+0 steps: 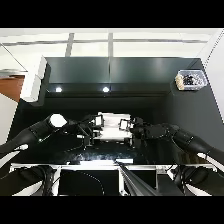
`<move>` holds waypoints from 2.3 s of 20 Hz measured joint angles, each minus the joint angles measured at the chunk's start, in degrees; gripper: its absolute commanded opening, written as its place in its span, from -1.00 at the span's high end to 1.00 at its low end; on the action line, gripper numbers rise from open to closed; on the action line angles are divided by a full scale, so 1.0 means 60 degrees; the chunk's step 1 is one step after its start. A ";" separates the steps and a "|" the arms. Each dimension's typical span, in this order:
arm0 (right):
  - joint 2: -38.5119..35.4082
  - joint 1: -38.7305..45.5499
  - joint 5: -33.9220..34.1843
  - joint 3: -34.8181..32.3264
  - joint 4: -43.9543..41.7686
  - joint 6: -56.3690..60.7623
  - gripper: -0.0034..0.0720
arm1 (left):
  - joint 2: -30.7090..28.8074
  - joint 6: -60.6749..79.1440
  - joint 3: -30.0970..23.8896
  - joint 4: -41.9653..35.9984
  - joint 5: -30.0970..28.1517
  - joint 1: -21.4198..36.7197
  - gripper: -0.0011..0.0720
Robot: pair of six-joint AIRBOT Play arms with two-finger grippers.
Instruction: Fold the box and place the chain.
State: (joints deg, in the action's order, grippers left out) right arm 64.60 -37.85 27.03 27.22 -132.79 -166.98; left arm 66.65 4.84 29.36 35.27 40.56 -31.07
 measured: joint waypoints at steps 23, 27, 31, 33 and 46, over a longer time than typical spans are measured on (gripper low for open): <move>0.0000 -0.0004 -0.0007 0.0000 -0.0007 0.0004 -0.33 | 0.0313 0.0015 0.0004 0.0131 0.0022 -0.0157 0.89; 0.0000 -0.0004 -0.0015 0.0000 -0.0011 0.0011 -0.33 | -0.0317 -0.0663 0.0004 0.0962 0.0168 0.0091 0.89; 0.0000 -0.0004 -0.0011 0.0000 -0.0011 0.0011 -0.33 | -0.1566 -0.2149 0.0000 0.2149 0.0947 0.1024 0.89; 0.0000 -0.0004 -0.0011 0.0000 -0.0011 0.0011 -0.33 | -0.2255 -0.3115 0.0000 0.2532 0.1428 0.1847 0.89; 0.0000 -0.0004 0.0007 0.0000 -0.0004 0.0259 -0.33 | -0.3246 -1.1187 -0.1228 0.2900 0.3002 0.6943 0.88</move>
State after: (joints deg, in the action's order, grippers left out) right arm 64.60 -37.87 27.07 27.22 -132.81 -165.42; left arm 47.18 -62.28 22.00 52.66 58.57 10.59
